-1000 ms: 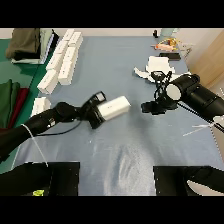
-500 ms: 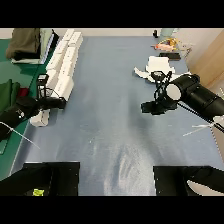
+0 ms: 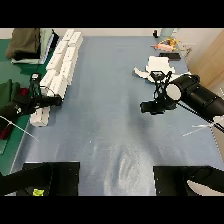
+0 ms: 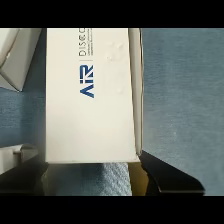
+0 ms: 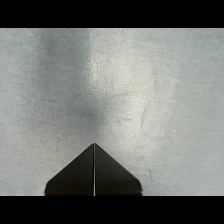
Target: Fold the box.
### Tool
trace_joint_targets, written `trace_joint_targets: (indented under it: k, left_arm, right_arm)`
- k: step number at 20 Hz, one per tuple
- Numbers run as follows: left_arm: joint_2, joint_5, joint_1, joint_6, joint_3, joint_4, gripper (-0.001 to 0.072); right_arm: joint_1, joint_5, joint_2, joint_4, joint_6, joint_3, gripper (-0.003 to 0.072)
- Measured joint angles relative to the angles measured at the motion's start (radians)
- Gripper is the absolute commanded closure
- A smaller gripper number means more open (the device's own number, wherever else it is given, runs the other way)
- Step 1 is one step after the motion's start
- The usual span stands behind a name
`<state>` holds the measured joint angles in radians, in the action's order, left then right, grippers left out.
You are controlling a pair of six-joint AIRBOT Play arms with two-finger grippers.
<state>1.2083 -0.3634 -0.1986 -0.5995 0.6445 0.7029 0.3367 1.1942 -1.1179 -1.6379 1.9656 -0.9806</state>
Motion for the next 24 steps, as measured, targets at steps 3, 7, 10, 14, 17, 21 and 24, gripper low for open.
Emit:
trace_joint_targets:
  k: [3,7,10,14,17,21,24]
  left_arm:
    - [0.021,-0.002,0.011,-0.003,0.026,0.000,0.0287]
    - [0.030,-0.001,0.028,-0.004,0.048,0.002,0.0287]
    - [0.031,-0.004,0.034,-0.004,0.055,0.000,0.0287]
    - [0.032,-0.056,0.037,-0.004,0.058,0.018,0.0287]
    - [0.032,-0.114,0.051,-0.011,0.058,0.026,0.0287]
    - [0.032,-0.088,0.066,-0.061,0.058,0.029,0.0287]
    - [0.033,-0.048,0.071,-0.083,0.058,0.034,0.0287]
  right_arm:
    - [0.000,-0.004,0.000,0.003,0.000,0.000,0.0684]
    - [0.000,-0.006,0.000,0.003,0.000,0.000,0.0685]
    - [0.000,-0.006,0.000,0.003,0.000,0.000,0.0685]
    - [0.000,-0.006,0.000,0.004,0.000,0.000,0.0684]
    - [0.000,-0.007,0.000,0.004,-0.001,0.000,0.0684]
    - [0.000,-0.007,0.000,0.004,-0.002,0.000,0.0684]
    - [0.000,-0.006,0.000,0.004,-0.002,0.000,0.0684]
